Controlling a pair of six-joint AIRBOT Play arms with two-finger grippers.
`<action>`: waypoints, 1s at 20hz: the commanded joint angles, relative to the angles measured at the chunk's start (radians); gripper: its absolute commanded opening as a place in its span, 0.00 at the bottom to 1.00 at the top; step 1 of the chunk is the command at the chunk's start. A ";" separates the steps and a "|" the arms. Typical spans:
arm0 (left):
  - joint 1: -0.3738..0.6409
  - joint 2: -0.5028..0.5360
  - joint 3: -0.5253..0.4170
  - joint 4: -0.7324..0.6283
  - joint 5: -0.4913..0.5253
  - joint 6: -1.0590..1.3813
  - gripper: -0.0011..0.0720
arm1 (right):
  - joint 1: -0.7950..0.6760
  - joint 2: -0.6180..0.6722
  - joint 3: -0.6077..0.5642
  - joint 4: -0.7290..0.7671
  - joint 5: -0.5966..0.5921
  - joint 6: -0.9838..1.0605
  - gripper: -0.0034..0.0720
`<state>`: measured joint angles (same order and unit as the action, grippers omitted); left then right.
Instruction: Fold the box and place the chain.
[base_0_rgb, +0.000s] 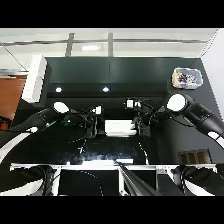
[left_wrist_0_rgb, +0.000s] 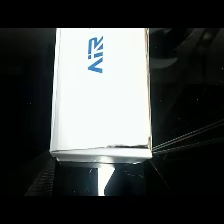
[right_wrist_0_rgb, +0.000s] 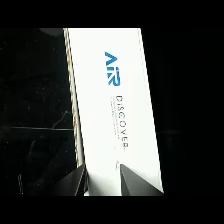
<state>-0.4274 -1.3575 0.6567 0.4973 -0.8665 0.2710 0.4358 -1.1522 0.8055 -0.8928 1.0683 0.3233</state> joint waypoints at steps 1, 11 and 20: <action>-0.001 0.000 0.000 0.000 0.000 0.000 0.55 | 0.002 0.000 -0.001 -0.003 0.008 0.002 0.41; -0.001 0.000 0.000 0.000 0.000 0.000 0.55 | 0.035 0.007 0.000 -0.045 -0.024 0.100 0.41; -0.001 0.000 0.000 0.000 0.000 0.000 0.55 | -0.072 0.162 0.023 0.132 0.091 0.469 0.41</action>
<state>-0.4274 -1.3575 0.6567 0.4976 -0.8669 0.2710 0.3843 -1.0157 0.8288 -0.7982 1.1160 0.6514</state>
